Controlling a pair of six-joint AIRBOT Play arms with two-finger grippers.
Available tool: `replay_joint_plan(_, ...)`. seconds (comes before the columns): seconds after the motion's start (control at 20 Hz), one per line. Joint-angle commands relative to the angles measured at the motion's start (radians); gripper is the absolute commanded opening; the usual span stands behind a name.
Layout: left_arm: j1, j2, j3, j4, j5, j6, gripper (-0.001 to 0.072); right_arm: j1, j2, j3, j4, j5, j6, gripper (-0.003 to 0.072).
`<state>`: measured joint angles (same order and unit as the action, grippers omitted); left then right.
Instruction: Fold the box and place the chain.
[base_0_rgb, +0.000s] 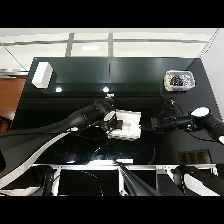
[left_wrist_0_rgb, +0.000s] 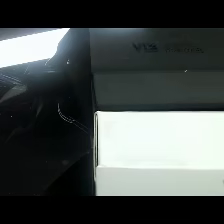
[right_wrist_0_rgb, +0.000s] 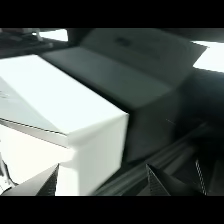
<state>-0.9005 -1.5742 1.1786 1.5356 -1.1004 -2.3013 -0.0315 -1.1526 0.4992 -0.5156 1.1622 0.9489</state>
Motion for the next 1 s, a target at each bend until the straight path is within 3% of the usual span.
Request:
replay_joint_plan(0.0,0.001,-0.001,0.000,0.000,0.000,0.000,0.0026,0.002,-0.002,0.025,0.013,0.039,-0.014,0.0609)
replay_joint_plan(0.2,0.001,-0.001,0.000,0.000,0.000,0.000,0.0026,0.025,-0.001,0.025,0.014,0.011,0.032,0.0608)
replay_joint_plan(0.4,0.001,-0.001,0.000,0.000,0.000,0.001,0.0026,0.162,-0.002,0.037,-0.015,-0.102,0.179,0.0597)
replay_joint_plan(0.5,0.001,-0.001,0.000,0.000,0.000,0.000,0.0026,0.242,-0.002,0.057,-0.043,-0.155,0.252,0.0474)
replay_joint_plan(0.95,0.000,-0.001,0.000,0.000,0.000,0.000,0.0026,0.516,-0.003,0.187,-0.540,-0.259,0.851,0.0473)
